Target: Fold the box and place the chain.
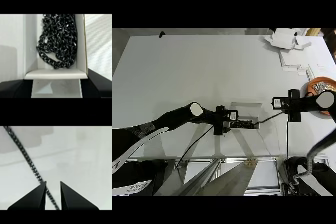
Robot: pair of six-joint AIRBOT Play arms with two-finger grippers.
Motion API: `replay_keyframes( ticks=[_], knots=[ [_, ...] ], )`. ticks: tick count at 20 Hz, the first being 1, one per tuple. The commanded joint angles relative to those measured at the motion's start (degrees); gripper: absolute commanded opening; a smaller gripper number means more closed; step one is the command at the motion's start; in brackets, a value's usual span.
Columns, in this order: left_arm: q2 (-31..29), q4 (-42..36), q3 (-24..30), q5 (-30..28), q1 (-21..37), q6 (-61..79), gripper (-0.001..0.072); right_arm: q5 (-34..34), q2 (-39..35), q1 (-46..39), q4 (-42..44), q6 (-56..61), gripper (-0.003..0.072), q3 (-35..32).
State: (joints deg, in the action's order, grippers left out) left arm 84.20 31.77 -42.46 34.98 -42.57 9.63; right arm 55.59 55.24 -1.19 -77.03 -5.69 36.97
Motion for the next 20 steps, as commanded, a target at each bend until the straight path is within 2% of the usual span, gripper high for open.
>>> replay_keyframes(
  ticks=[1, 5, 9, 13, 16, 18, 20],
  knots=[
    [0.0, 0.0, 0.0, 0.0, 0.0, 0.0, 0.0252, -1.2, 6.2, -3.1, -1.3, -2.2, 0.0198, 0.0],
    [0.0, 0.0, 0.0, 0.0, 0.0, 0.0, 0.0252, -5.9, 10.7, -3.1, -2.2, -5.6, 0.0200, 0.0],
    [0.0, 0.0, 0.0, 0.0, 0.0, 0.0, 0.0252, -5.7, 14.7, -3.1, -2.2, -7.9, 0.0200, -0.1],
    [0.0, 0.0, 0.0, 0.0, 0.0, 0.0, 0.0252, -5.5, 15.5, -3.1, -2.0, -7.9, 0.0196, -0.1],
    [0.0, 0.0, 0.0, 0.0, 0.0, 0.0, 0.0252, -4.5, 15.5, -3.1, -2.0, -7.9, 0.0148, -0.1],
    [0.0, 0.0, 0.0, 0.0, 0.0, 0.0, 0.0252, -1.2, 15.3, -2.6, -2.2, -7.8, 0.0015, -0.1],
    [0.0, 0.0, 0.0, 0.0, 0.0, 0.0, 0.0252, 2.5, 14.3, -1.6, -2.2, -7.6, 0.0016, -0.1]
  ],
)
